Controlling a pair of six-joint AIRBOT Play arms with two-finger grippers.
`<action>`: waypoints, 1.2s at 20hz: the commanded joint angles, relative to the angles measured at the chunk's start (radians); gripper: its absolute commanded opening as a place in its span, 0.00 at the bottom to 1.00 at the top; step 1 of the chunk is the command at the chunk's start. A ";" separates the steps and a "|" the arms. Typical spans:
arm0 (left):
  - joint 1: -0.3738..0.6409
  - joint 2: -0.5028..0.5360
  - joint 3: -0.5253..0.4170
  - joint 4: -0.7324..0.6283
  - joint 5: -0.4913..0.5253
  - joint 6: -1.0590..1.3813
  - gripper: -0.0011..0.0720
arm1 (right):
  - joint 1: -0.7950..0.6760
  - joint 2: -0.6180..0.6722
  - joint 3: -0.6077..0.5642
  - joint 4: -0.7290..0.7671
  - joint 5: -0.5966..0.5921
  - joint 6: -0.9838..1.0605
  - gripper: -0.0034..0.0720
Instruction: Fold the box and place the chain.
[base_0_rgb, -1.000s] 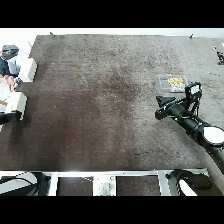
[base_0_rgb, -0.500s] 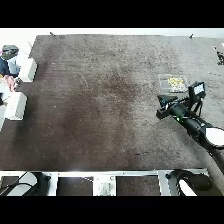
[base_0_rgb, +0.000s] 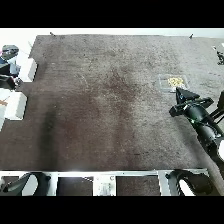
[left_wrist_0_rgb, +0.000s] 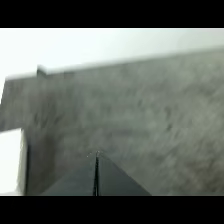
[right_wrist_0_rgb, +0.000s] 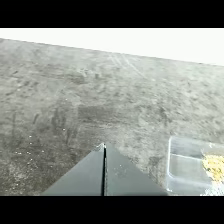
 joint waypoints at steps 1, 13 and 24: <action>-0.229 0.180 -0.173 -0.181 0.243 0.199 0.02 | 0.001 0.062 -0.066 0.000 -0.060 0.039 0.06; -0.544 0.389 -0.478 -0.190 0.558 0.221 0.03 | 0.001 0.146 -0.217 0.000 -0.136 0.039 0.06; -0.544 0.389 -0.478 -0.190 0.553 0.221 0.03 | 0.001 0.146 -0.217 0.000 -0.136 0.039 0.06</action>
